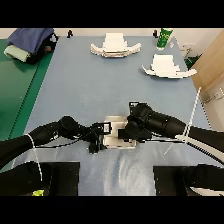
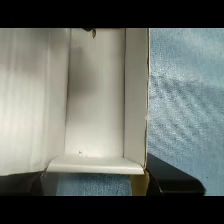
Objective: Fold the box.
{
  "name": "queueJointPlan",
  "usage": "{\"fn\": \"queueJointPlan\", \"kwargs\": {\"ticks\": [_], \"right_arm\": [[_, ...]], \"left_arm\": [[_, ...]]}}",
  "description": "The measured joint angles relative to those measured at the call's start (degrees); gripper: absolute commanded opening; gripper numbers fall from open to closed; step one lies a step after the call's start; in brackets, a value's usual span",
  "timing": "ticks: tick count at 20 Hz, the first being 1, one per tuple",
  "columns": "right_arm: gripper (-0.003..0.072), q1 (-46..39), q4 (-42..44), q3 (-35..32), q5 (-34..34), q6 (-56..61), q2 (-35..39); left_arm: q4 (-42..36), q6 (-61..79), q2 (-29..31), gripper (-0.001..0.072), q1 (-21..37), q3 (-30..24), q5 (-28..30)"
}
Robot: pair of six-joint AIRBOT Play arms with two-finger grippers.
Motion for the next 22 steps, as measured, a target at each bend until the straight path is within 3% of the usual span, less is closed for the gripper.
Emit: {"fn": "queueJointPlan", "kwargs": {"ticks": [3, 4, 6, 10, 13, 18, 22], "right_arm": [[0.0416, -0.7, -1.4, 1.1, -3.1, -1.4, 2.6], [0.0350, -1.2, -2.0, 1.5, -4.4, -2.2, 3.9], [0.0015, -2.7, -2.6, 2.0, -6.6, -4.3, 6.7], [0.0002, -8.9, -4.8, 2.3, -11.0, -10.8, 10.6], [0.0002, -18.1, -1.9, 2.0, -9.4, -19.3, 9.5], [0.0002, -37.8, 25.9, 1.8, -3.9, -43.7, -0.2], [0.0001, -46.0, 48.0, 1.8, -9.9, -61.3, -10.0]], "left_arm": [[0.0, 0.0, 0.0, 0.0520, 0.0, 0.0, 0.0], [0.0, 0.0, 0.0, 0.0520, 0.0, 0.0, 0.0], [0.0, 0.0, 0.0, 0.0520, 0.0, 0.0, 0.0], [0.0, 0.0, 0.0, 0.0520, 0.0, 0.0, 0.0], [0.0, 0.0, 0.0, 0.0520, 0.0, 0.0, 0.0], [0.1, 0.0, 0.0, 0.0520, 0.0, 0.0, 0.0], [0.1, 0.0, 0.0, 0.0520, 0.0, 0.0, 0.0]]}}
